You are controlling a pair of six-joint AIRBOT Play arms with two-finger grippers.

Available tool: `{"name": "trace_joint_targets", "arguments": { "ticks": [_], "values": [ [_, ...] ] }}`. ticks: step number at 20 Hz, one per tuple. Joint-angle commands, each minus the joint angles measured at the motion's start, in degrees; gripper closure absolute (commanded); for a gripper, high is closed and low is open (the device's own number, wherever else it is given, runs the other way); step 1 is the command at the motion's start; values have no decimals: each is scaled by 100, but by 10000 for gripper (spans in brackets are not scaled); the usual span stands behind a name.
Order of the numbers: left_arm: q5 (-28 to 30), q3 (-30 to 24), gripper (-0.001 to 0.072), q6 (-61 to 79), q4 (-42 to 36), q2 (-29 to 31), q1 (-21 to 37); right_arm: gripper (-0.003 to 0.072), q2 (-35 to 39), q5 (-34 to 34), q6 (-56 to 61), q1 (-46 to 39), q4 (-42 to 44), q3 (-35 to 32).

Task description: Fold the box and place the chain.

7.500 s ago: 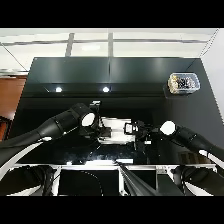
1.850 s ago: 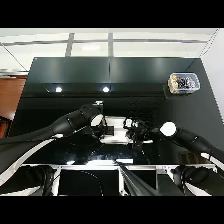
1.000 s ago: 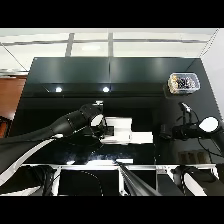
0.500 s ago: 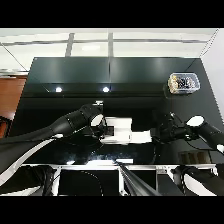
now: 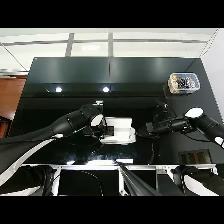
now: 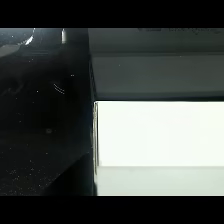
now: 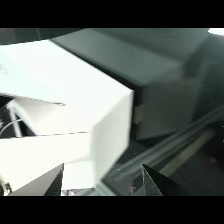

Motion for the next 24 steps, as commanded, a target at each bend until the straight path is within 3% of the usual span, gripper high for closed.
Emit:
{"name": "trace_joint_targets", "arguments": {
  "ticks": [1,10,14,22,23,24],
  "values": [
    [0,2,683,-2,2,2,4,99,-9,160,-33,85,83,175],
    [0,2,683,-2,0,2,4,101,-9,-1290,1134,1563,-385,354],
    [0,2,683,-2,2,2,4,103,-11,-1919,2120,2122,-1108,656],
    [4,2,683,-2,4,2,7,126,-22,-2138,4232,3042,-3042,1150],
    [4,2,683,-2,4,2,7,191,-24,-2149,4382,3110,-3123,1207],
    [7,2,683,-2,7,2,7,204,-24,-2166,4498,3141,-3128,1239]
  ]
}}
